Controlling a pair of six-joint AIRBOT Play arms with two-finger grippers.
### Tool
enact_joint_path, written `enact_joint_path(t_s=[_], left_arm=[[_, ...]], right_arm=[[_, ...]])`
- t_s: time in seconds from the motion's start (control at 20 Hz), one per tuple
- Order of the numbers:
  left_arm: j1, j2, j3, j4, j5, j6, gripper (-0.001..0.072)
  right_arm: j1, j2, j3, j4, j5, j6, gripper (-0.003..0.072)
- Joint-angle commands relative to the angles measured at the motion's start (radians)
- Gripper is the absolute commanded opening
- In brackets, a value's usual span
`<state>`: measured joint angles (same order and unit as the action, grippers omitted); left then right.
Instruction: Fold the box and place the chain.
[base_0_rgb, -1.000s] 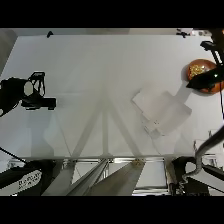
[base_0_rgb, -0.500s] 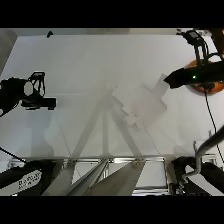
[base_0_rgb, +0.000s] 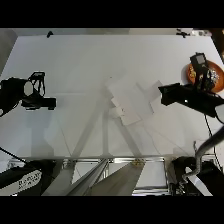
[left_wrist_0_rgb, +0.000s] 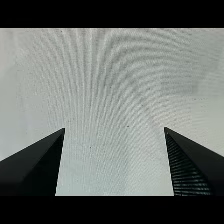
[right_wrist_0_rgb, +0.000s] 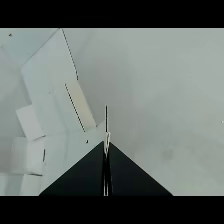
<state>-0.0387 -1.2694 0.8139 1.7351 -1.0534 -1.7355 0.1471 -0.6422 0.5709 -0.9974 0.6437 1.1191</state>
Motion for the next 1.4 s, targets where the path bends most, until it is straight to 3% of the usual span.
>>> enact_joint_path(t_s=[0.0, 0.2, 0.45, 0.55, 0.65, 0.9, 1.05, 1.2, 1.35], left_arm=[[0.0, 0.001, 0.0, -0.046, -0.006, 0.0, 0.0694], [0.0, 0.001, 0.0, -0.253, 0.069, 0.196, 0.0694], [-0.015, -0.002, 0.0, -0.873, 0.092, 0.754, 0.0693], [-0.065, -0.012, 0.0, -1.048, 0.107, 0.89, 0.0693], [-0.146, -0.035, 0.0, -1.117, 0.143, 0.986, 0.0693], [-0.342, -0.133, 0.019, -1.245, 0.389, 1.129, 0.0691], [-0.344, -0.235, 0.136, -1.341, 0.285, 1.217, 0.0693], [-0.317, -0.345, 0.261, -1.334, 0.131, 1.216, 0.0694], [-0.271, -0.433, 0.301, -1.344, 0.014, 1.234, 0.0694]], right_arm=[[0.018, 0.149, -0.142, 0.006, -0.101, 0.045, 0.0003], [0.018, 0.227, -0.185, -0.046, -0.051, 0.108, 0.0003], [0.018, 0.227, -0.185, -0.064, 0.018, 0.111, 0.0003], [0.018, 0.227, -0.185, -0.069, 0.025, 0.111, 0.0003], [0.018, 0.227, -0.185, -0.072, 0.028, 0.111, 0.0004], [0.018, 0.227, -0.185, -0.071, 0.061, 0.111, 0.0004], [0.018, 0.227, -0.185, -0.072, 0.072, 0.111, 0.0004], [0.018, 0.227, -0.185, -0.071, 0.075, 0.111, 0.0005], [0.018, 0.227, -0.185, -0.071, 0.075, 0.111, 0.0005]])
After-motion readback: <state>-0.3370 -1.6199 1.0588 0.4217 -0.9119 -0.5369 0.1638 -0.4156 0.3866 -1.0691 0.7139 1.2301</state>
